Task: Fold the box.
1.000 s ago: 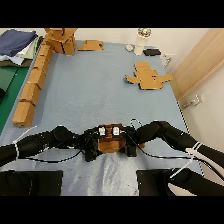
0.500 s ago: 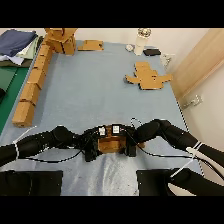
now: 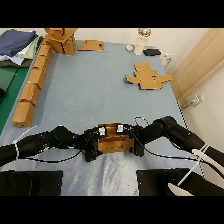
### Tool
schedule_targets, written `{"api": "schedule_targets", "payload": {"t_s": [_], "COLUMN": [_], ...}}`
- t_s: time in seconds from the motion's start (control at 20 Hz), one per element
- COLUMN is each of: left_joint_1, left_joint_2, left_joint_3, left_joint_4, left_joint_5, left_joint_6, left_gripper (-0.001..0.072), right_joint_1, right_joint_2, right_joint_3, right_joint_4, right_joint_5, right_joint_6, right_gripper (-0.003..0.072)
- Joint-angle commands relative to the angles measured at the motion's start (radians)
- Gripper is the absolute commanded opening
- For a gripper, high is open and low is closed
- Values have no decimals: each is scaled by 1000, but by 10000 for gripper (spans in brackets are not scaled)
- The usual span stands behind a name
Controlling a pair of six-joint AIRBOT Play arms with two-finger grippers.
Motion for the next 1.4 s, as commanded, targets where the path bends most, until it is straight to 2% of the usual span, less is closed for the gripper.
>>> {"api": "schedule_targets", "payload": {"t_s": [0.0, 0.2, 0.5, 0.7, 0.8, 1.1, 1.35], "left_joint_1": [0, 0, 0, 3, 4, 8, 48], "left_joint_2": [0, 0, 0, 3, 23, 110, 119], "left_joint_3": [1, 1, 1, 1, 1, -11, -41], "left_joint_4": [0, 0, 0, 8, 80, 225, 222], "left_joint_5": [0, 0, 0, 18, 13, -91, -87], "left_joint_6": [0, 0, 1, 5, 5, 4, -12], "left_gripper": [470, 470, 469, 470, 470, 470, 469], "right_joint_1": [-2, -2, 0, 0, 0, 0, 0], "right_joint_2": [75, 188, 301, 315, 314, 314, 314], "right_joint_3": [36, 79, 79, 79, 79, 79, 79], "right_joint_4": [-146, -93, 145, 226, 229, 228, 224], "right_joint_5": [-129, -281, -309, -309, -308, -284, -283], "right_joint_6": [243, 539, 847, 914, 944, 944, 943], "right_gripper": [705, 705, 705, 705, 705, 704, 705]}}
